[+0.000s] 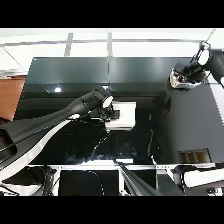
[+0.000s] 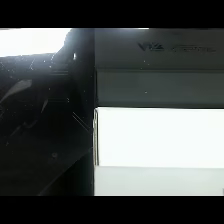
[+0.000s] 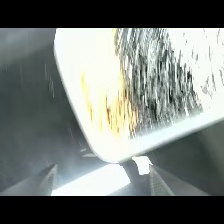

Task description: Fold the box and place the chain.

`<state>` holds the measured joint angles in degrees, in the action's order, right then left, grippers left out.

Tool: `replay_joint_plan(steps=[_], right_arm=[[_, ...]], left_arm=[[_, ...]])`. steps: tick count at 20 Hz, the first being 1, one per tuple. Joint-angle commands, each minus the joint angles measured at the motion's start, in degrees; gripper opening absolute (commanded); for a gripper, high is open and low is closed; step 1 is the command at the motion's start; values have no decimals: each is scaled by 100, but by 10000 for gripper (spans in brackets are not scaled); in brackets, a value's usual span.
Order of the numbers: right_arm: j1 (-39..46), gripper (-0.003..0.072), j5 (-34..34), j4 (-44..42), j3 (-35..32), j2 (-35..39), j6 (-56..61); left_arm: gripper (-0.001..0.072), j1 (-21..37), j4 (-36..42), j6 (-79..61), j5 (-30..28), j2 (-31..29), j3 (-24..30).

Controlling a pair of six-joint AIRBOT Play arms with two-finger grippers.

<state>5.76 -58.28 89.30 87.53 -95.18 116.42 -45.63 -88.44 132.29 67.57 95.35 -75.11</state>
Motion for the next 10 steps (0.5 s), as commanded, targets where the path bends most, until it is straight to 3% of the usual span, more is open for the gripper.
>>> replay_joint_plan(steps=[1,3,5,10], right_arm=[[420,584,-885,-463,1379,-1071,1635],[573,584,-723,-822,1502,-1224,1799],[691,536,-568,-931,1502,-1257,1989],[719,536,-256,-1580,1502,-1379,1941]], left_arm=[[25,4,-4,-7,-2,0,-4],[25,4,-2,-7,-2,0,-4],[25,4,-2,-7,-2,0,-4],[25,4,-2,-7,-2,0,-4]])
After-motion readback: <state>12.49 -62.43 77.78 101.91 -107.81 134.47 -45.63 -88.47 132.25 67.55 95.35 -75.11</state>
